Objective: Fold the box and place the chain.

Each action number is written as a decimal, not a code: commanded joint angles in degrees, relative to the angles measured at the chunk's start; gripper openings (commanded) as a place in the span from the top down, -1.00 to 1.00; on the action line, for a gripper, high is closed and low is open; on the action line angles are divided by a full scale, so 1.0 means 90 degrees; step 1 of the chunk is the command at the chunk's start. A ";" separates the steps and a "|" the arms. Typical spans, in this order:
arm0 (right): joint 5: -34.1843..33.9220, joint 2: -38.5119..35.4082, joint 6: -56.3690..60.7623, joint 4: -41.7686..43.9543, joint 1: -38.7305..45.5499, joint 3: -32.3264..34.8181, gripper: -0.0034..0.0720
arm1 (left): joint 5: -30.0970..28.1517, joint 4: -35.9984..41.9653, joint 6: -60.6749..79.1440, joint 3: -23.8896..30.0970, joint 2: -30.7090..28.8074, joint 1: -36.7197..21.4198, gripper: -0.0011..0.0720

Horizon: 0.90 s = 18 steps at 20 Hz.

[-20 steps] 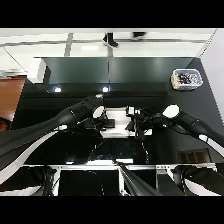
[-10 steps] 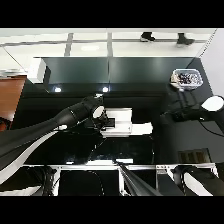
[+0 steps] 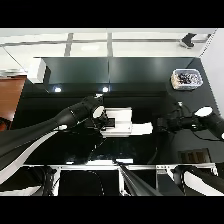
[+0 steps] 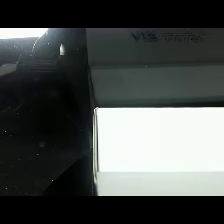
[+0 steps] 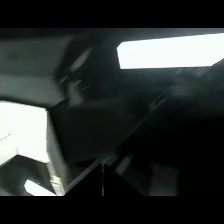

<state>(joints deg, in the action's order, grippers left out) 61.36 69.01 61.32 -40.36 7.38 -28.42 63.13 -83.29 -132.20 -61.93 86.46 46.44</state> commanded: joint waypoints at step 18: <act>0.0821 0.0340 -0.1297 0.1294 -0.1579 -0.0903 -0.11 | 0.0000 0.0002 -0.0002 -0.0002 -0.0005 -0.0005 0.90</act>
<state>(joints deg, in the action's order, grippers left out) 67.85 72.07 49.45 -28.88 -4.80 -34.35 63.13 -83.29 -132.25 -61.93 86.46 46.44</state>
